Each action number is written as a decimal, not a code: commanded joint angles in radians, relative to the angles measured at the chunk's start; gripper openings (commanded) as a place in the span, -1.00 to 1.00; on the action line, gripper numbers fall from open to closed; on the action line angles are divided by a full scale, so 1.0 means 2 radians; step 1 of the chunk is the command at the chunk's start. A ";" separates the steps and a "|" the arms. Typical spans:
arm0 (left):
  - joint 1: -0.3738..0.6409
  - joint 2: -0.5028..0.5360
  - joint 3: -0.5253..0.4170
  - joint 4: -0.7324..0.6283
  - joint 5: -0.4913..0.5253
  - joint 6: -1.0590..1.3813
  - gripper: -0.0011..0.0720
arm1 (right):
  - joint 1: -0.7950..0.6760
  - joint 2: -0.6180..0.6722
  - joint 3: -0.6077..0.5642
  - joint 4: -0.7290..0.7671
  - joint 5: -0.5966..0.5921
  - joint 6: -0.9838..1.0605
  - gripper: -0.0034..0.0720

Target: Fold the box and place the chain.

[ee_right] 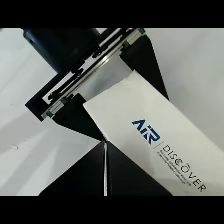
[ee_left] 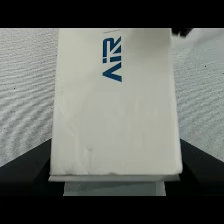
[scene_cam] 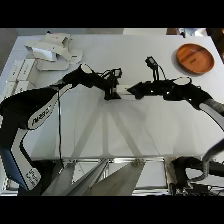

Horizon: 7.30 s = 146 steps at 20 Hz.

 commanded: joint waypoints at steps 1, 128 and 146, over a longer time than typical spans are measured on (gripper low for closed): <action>0.000 0.000 0.000 0.000 0.000 0.000 0.23 | 0.006 -0.029 0.000 0.019 0.008 0.004 -0.88; 0.002 0.089 0.000 0.008 -0.008 -0.101 0.23 | -0.216 0.277 -0.042 -0.627 -0.098 0.435 -0.87; 0.137 0.244 0.000 0.121 0.120 -0.322 0.23 | -0.216 0.277 -0.042 -0.627 -0.098 0.435 -0.87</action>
